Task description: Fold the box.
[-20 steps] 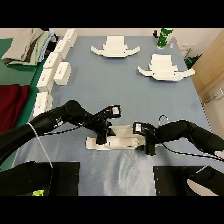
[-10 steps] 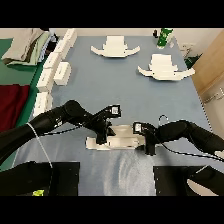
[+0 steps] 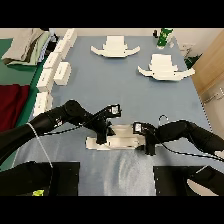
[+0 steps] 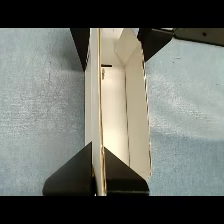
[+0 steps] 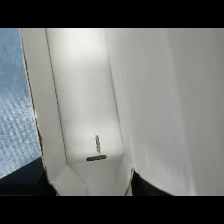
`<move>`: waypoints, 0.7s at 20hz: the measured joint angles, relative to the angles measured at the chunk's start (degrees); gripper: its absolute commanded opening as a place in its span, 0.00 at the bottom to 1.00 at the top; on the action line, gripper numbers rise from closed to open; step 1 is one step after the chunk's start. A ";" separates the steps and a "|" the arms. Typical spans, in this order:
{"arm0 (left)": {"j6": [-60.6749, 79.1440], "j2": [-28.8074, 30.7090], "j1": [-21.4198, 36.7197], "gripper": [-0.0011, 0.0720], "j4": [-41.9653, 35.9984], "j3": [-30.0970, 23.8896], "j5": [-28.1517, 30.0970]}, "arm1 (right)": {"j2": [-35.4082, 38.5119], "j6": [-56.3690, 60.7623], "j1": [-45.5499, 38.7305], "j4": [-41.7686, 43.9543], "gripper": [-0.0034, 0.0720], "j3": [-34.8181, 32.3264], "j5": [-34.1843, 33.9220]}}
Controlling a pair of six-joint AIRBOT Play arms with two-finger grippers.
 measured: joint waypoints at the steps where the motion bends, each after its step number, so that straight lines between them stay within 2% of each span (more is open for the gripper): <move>1: 0.00 0.02 0.00 0.04 0.00 0.02 0.00 | 0.00 0.00 0.00 0.00 0.71 0.00 0.00; 2: 0.00 0.02 0.00 0.04 0.00 0.07 -0.07 | -0.02 0.00 0.00 0.00 0.71 0.00 0.00; 3: 0.00 0.02 0.00 0.21 0.00 0.15 -0.07 | 0.00 0.00 0.00 0.00 0.71 0.00 0.00; 4: 0.02 0.04 0.00 0.64 0.20 0.31 -0.07 | 0.00 -0.02 0.00 0.00 0.71 0.00 0.00; 5: 0.00 0.04 0.00 0.75 0.44 0.50 -0.31 | 0.00 -0.02 0.00 0.00 0.71 0.00 0.02; 9: -4.37 0.83 0.44 0.75 0.96 1.79 -1.05 | 0.00 -0.02 0.00 0.00 0.71 0.00 0.00; 13: -20.00 5.14 2.86 0.75 10.56 2.56 -7.91 | 0.00 -0.02 0.00 0.00 0.71 0.00 0.00; 14: -25.68 6.91 3.69 0.53 14.32 2.64 -10.60 | 0.00 0.00 0.00 0.00 0.71 0.00 0.00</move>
